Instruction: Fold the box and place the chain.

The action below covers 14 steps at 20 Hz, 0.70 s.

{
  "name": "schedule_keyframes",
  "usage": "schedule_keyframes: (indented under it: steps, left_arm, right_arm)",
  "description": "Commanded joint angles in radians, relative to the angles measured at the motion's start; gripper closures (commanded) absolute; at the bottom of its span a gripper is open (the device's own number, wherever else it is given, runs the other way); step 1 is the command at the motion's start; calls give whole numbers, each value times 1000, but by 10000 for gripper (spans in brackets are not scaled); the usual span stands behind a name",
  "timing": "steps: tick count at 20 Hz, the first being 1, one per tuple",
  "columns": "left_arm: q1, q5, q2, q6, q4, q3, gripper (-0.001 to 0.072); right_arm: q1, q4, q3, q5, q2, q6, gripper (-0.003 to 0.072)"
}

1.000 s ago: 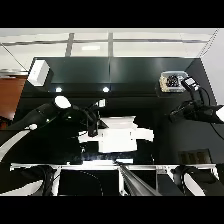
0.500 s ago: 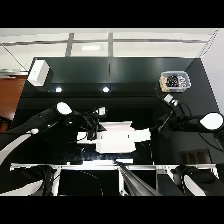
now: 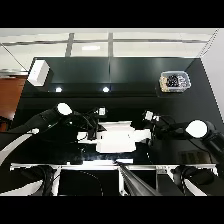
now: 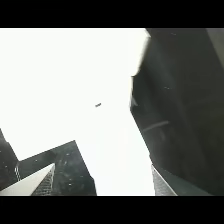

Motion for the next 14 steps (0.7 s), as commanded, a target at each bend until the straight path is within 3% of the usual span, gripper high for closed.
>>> schedule_keyframes:
  steps: [1,9,14]
  left_arm:
    - [-1,4,-1,1,6,0,678]
    - [-1,2,-1,1,6,0,678]
    - [1,2,-1,1,6,0,678]
  right_arm:
    - [69,-5,-37,-47,0,-76,-6]
    - [193,16,-126,-93,-6,-118,-6]
    - [323,66,-131,-357,-55,-121,-6]
